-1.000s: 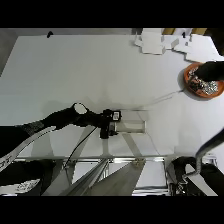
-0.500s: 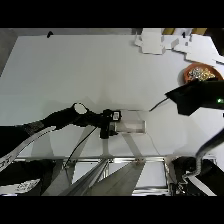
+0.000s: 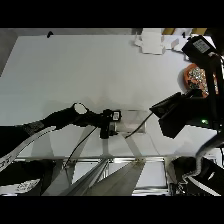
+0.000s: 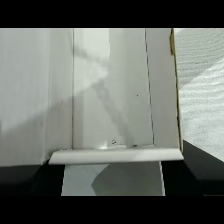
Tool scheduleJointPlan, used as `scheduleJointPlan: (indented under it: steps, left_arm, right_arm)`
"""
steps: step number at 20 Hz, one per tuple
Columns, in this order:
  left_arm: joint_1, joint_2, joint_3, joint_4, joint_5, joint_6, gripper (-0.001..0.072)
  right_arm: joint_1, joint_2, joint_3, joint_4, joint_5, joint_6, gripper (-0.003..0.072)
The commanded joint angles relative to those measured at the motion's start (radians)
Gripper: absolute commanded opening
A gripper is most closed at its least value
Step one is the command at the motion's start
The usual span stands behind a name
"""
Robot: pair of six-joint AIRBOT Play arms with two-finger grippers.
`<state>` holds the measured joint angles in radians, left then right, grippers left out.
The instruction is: Fold the box and place the chain.
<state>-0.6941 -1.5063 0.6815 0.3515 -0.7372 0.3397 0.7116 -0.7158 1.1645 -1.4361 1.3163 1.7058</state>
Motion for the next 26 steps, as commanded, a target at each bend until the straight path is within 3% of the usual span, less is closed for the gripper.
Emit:
scheduleJointPlan:
  steps: [1,13,19,22,24,26]
  left_arm:
    - [0.001,0.0,0.0,0.0,0.0,0.0,0.0273]
    - [0.001,0.0,0.0,0.0,0.0,0.0,0.0273]
    - [0.001,0.0,0.0,0.0,0.0,0.0,0.0273]
    - [0.001,0.0,0.0,0.0,0.0,0.0,0.0273]
    - [0.001,0.0,0.0,0.0,0.0,0.0,0.0273]
    - [0.001,0.0,0.0,0.0,0.0,0.0,0.0273]
  right_arm:
    - [0.029,0.001,-0.077,-0.019,-0.128,0.034,0.0017]
    - [0.029,0.0,-0.312,0.062,-0.205,0.052,0.0017]
    - [0.051,-0.035,-0.547,0.159,-0.386,0.05,0.0018]
    - [0.062,-0.114,-0.592,0.158,-0.421,0.05,0.0021]
    - [0.061,-0.159,-0.592,0.158,-0.458,0.048,0.0115]
    - [0.061,-0.164,-0.574,0.156,-0.468,0.047,0.0129]
